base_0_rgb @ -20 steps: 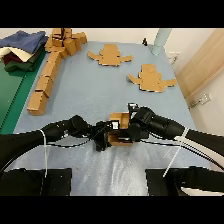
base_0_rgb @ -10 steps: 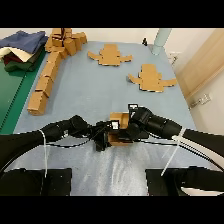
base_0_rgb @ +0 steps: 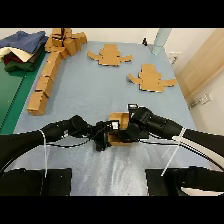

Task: Fold the box.

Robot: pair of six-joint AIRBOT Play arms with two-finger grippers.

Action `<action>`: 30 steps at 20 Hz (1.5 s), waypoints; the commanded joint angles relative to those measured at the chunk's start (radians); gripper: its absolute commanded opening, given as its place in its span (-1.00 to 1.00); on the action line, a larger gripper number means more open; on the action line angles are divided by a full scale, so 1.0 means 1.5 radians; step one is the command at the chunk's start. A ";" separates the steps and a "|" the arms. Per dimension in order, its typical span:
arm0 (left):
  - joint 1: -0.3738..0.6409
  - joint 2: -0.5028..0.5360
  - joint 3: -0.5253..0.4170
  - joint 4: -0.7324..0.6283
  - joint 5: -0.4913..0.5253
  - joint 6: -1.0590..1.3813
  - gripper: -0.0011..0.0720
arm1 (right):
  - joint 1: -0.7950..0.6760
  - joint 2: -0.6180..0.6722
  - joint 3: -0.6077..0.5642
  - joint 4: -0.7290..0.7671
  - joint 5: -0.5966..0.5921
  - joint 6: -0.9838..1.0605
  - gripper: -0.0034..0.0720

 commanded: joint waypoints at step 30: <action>0.000 0.000 0.000 0.001 0.000 0.000 -0.01 | -0.282 0.091 0.039 0.064 -0.015 -0.359 -0.91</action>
